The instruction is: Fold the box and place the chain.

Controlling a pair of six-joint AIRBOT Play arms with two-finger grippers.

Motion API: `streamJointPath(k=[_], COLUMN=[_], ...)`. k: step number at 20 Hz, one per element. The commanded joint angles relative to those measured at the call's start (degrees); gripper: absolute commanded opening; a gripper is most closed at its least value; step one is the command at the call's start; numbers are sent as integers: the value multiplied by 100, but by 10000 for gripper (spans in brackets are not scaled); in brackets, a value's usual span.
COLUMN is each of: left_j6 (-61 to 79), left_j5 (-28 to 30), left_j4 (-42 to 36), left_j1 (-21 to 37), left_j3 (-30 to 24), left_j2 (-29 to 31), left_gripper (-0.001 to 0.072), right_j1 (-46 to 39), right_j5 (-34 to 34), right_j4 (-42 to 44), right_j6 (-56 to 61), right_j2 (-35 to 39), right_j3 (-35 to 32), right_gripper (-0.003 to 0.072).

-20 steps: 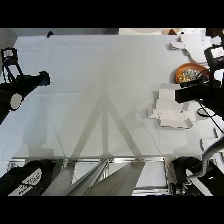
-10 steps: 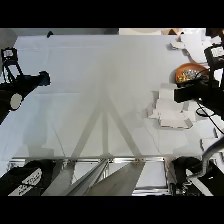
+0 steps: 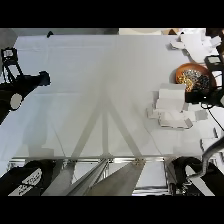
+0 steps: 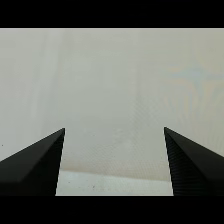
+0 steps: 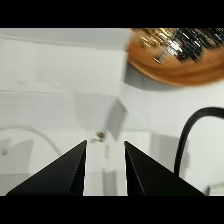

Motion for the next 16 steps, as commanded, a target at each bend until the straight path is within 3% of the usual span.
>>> streamJointPath(k=[1, 4, 8, 11, 16], left_j6=[2, 2, 2, 2, 2], left_j5=[0, 0, 0, 0, 0], left_j4=[2, 2, 2, 2, 2], left_j1=[4, 4, 4, 4, 4], left_j3=[7, 7, 7, 7, 7], left_j2=[2, 2, 2, 2, 2], left_gripper=[697, 697, 697, 697, 697], right_j1=[-1200, -2159, -3053, -3338, -3493], right_j5=[238, 549, 1440, 1912, 1928], right_j4=[2, 35, 553, 944, 1043], right_j6=[-15, -505, -1241, -1902, -2363], right_j2=[-162, -400, -1263, -1897, -2721], right_j3=[13, 184, 1034, 1423, 1425], right_gripper=[280, 313, 319, 319, 319])
